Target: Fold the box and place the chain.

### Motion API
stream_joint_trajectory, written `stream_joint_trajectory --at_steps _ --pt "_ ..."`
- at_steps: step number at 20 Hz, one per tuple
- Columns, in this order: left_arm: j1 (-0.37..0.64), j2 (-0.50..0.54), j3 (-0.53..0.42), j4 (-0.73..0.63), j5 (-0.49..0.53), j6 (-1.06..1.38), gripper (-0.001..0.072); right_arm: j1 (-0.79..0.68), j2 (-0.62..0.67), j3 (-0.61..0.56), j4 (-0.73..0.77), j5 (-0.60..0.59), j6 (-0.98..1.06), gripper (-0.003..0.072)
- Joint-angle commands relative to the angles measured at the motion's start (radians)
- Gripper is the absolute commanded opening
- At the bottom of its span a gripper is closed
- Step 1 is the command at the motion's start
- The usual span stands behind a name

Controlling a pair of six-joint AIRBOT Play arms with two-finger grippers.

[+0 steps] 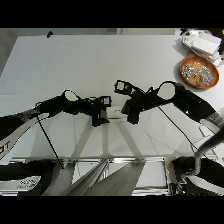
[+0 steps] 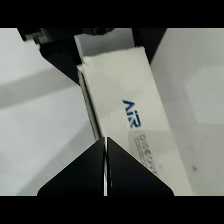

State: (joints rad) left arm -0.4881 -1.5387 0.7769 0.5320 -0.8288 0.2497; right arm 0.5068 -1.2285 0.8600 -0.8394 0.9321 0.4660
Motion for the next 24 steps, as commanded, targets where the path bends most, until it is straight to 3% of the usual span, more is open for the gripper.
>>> stream_joint_trajectory --at_steps 1,4,24 --pt "0.000 0.000 0.000 0.000 0.002 0.000 0.0151 -0.042 0.001 -0.127 0.304 -0.113 -0.179 0.0021" --pt "0.000 0.000 0.000 0.000 0.002 0.000 0.0151 -0.050 -0.003 -0.230 0.459 -0.198 -0.327 0.0018" --pt "0.000 0.000 0.000 0.000 0.002 0.000 0.0151 -0.085 -0.033 -0.305 0.454 -0.162 -0.423 0.0016"
